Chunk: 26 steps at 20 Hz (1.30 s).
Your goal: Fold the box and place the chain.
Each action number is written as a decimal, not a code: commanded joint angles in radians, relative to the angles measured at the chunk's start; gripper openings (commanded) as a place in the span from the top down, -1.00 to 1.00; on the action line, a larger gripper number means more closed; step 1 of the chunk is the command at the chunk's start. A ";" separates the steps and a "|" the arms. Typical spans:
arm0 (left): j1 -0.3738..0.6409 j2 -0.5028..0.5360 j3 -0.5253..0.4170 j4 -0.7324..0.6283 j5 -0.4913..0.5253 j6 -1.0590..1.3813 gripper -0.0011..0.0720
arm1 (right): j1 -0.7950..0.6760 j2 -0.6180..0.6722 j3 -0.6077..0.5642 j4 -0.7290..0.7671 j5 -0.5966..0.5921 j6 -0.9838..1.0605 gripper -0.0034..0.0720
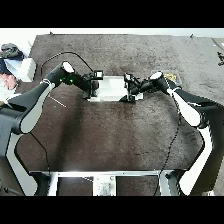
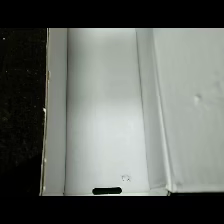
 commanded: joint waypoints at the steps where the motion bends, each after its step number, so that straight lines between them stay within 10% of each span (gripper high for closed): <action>1: 0.000 -0.001 0.000 -0.005 0.000 -0.006 0.00 | 0.001 0.000 0.000 0.000 0.000 0.000 -0.48; 5: -0.015 -0.002 0.000 -0.005 -0.024 -0.009 0.03 | 0.001 -0.001 0.000 0.000 0.000 0.000 -0.48; 7: -0.029 -0.002 0.000 -0.004 -0.020 -0.009 0.51 | 0.001 -0.001 0.000 0.000 0.000 0.000 -0.48; 16: -0.035 -0.002 0.000 -0.099 0.000 0.000 0.52 | 0.001 -0.001 0.000 0.000 0.000 0.000 -0.48; 19: -0.035 -0.003 0.000 -0.111 0.000 -0.002 -0.14 | 0.001 -0.001 0.000 0.000 0.000 0.000 -0.48; 26: -0.035 -0.022 -0.021 -0.174 -0.002 -0.001 -0.20 | 0.001 0.000 0.000 0.000 0.000 0.000 -0.48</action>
